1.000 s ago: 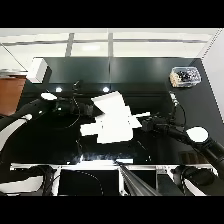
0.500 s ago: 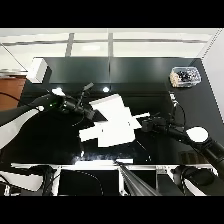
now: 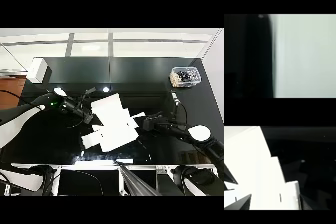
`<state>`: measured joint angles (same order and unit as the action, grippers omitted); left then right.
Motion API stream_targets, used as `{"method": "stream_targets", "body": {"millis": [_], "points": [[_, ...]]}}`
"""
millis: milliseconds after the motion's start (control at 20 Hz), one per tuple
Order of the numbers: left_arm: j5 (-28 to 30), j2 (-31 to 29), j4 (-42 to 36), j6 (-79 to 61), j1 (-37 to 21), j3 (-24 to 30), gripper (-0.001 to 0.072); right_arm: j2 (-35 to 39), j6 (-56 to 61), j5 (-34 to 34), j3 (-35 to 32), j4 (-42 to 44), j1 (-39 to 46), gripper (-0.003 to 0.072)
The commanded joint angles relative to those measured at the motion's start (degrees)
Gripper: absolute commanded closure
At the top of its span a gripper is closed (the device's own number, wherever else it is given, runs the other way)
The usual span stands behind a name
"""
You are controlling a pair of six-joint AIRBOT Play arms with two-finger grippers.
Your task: Fold the box and place the chain.
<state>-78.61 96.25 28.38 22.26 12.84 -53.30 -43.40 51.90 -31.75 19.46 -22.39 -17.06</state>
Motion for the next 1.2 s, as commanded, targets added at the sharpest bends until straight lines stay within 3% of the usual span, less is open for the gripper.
{"method": "stream_targets", "body": {"millis": [0,150,250,300,400,500,650,750,900,1150], "points": [[0.00,-0.20,1.20,0.02,-0.46,-0.13,0.0681,0.07,-0.04,-10.73,3.26,-6.21,8.44,-0.0014],[0.72,-2.69,1.38,0.17,0.07,-0.13,0.0685,0.09,-0.07,-21.09,9.97,-18.03,18.84,-0.0013],[0.42,-8.09,1.29,0.59,2.45,0.37,0.0685,0.09,-0.07,-23.26,13.79,-23.71,24.28,-0.0013],[3.02,-11.69,2.62,-1.55,4.31,0.98,0.0685,0.07,-0.09,-23.21,14.97,-24.46,26.49,-0.0013],[12.96,-18.97,9.92,-6.60,8.22,2.27,0.0680,0.07,-0.07,-21.11,15.41,-24.22,29.38,-0.0013],[15.82,-21.79,21.66,-9.86,11.10,2.23,0.0680,0.04,-0.42,-17.70,15.41,-24.17,29.59,-0.0013],[18.10,-21.07,22.08,-10.03,13.40,2.84,0.0681,-0.22,-18.47,-22.88,15.37,-26.03,25.79,-0.0015],[23.71,-20.31,18.05,-14.08,13.64,4.79,0.0681,-0.39,-26.34,-23.91,15.17,-25.73,21.57,-0.0021],[31.15,-19.91,11.04,-20.65,13.64,8.72,0.0681,-0.50,-29.07,-20.65,14.38,-25.75,14.34,-0.0021],[31.65,-18.58,12.74,-20.81,13.62,10.67,0.0677,-3.65,-32.46,-19.58,11.78,-25.68,3.28,-0.0020]]}}
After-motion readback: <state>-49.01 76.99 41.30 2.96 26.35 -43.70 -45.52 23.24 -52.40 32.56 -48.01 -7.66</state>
